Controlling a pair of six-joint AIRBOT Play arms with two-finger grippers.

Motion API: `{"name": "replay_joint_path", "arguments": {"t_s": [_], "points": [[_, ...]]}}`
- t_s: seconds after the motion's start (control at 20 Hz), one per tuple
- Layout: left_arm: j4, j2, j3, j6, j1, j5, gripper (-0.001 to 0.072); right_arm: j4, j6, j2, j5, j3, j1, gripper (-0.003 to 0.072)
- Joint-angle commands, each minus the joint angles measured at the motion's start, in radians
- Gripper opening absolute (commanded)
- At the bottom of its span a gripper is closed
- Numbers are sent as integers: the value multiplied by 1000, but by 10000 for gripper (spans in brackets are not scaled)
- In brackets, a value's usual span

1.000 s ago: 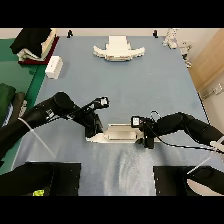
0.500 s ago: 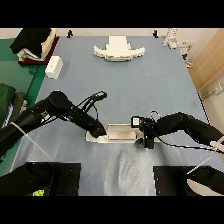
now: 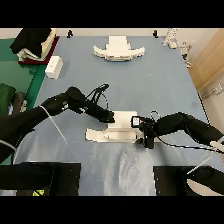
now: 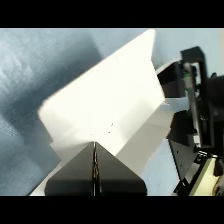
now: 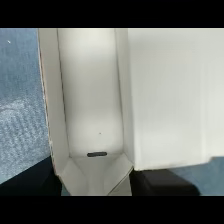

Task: Fold the box.

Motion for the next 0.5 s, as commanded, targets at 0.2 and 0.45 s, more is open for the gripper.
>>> {"name": "replay_joint_path", "arguments": {"t_s": [0.2,0.45], "points": [[-5,-88,8,-45,1,0,13,0,-1,0,0,0,1,512],[-26,-78,23,12,2,-38,12,0,0,0,0,0,1,512]]}}
